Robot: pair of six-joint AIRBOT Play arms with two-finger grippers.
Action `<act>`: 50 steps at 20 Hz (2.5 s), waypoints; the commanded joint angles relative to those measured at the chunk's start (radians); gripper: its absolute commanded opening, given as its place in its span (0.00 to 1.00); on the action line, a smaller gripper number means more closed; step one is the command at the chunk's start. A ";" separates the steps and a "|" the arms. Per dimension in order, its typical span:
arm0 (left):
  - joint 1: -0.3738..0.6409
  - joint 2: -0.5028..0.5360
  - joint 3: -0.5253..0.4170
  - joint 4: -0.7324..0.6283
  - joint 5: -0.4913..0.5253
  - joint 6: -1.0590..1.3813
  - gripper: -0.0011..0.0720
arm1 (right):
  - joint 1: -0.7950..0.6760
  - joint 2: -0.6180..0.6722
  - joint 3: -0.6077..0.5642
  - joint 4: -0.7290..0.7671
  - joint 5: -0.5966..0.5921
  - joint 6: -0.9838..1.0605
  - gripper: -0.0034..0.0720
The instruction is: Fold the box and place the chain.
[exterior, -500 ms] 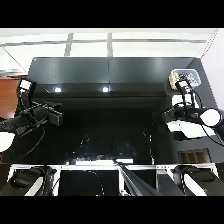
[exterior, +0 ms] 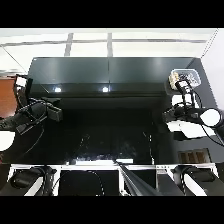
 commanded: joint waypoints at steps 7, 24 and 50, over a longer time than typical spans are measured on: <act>0.000 -0.204 0.003 -0.200 -0.111 -0.003 0.98 | 0.000 0.000 0.000 0.079 -0.108 0.001 0.20; 0.000 -0.211 0.054 -0.201 -0.125 -0.002 0.98 | -1.012 -0.863 0.852 0.003 0.622 -0.170 0.99; 0.000 -0.246 0.052 -0.222 -0.085 -0.002 0.98 | -0.237 -0.072 0.081 0.487 0.171 -0.126 0.07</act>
